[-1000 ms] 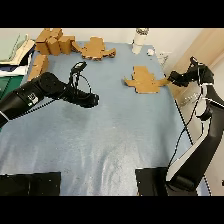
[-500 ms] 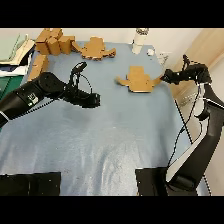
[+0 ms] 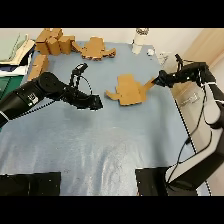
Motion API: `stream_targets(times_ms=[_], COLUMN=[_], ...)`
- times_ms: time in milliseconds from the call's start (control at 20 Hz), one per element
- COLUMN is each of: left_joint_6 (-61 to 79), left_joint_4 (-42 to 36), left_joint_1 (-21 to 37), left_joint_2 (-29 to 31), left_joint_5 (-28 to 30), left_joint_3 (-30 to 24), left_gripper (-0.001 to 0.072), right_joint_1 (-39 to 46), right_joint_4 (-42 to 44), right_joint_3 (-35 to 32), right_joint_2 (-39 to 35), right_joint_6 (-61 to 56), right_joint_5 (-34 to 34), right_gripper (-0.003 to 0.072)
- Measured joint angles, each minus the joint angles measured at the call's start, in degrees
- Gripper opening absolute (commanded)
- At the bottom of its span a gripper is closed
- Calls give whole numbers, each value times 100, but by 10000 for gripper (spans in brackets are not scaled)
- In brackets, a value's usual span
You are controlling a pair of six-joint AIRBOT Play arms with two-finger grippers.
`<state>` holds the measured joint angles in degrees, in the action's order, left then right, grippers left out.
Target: Fold the box.
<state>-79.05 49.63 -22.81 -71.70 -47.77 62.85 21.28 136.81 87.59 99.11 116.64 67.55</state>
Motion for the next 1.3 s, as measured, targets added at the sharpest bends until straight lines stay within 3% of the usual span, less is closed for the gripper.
stream_targets(times_ms=[250, 450, 500, 550, 700, 850, 1150, 1250, 1300], left_joint_6=[98, 365, 435, 492, 654, 761, 859, 859, 863], left_joint_4=[750, 984, 997, 1016, 1008, 839, 424, 319, 229], left_joint_1=[17, 153, 208, 271, 461, 603, 765, 857, 931], left_joint_2=[0, 0, 0, 0, 0, 0, 0, -11, -28], left_joint_5=[-382, -761, -846, -933, -1180, -1368, -1593, -1679, -1718], left_joint_3=[-11, -15, -15, -15, -15, -15, -15, -15, -15], left_gripper=[531, 531, 531, 531, 531, 531, 531, 531, 531], right_joint_1=[-483, -918, -986, -1036, -1117, -1147, -1167, -1167, -1172], right_joint_4=[-81, -297, -385, -494, -730, -907, -1001, -964, -914], right_joint_3=[-3012, -4789, -5064, -5276, -5611, -5571, -4747, -4454, -4350], right_joint_2=[-2205, -3792, -4050, -4247, -4472, -4218, -3047, -2682, -2542], right_joint_6=[-2, -566, -730, -833, -1067, -1117, -761, -621, -551], right_joint_5=[-861, -1272, -1325, -1346, -1419, -1438, -933, -664, -553], right_gripper=[-1, 20, 143, 314, 341, 340, 333, 257, 257])
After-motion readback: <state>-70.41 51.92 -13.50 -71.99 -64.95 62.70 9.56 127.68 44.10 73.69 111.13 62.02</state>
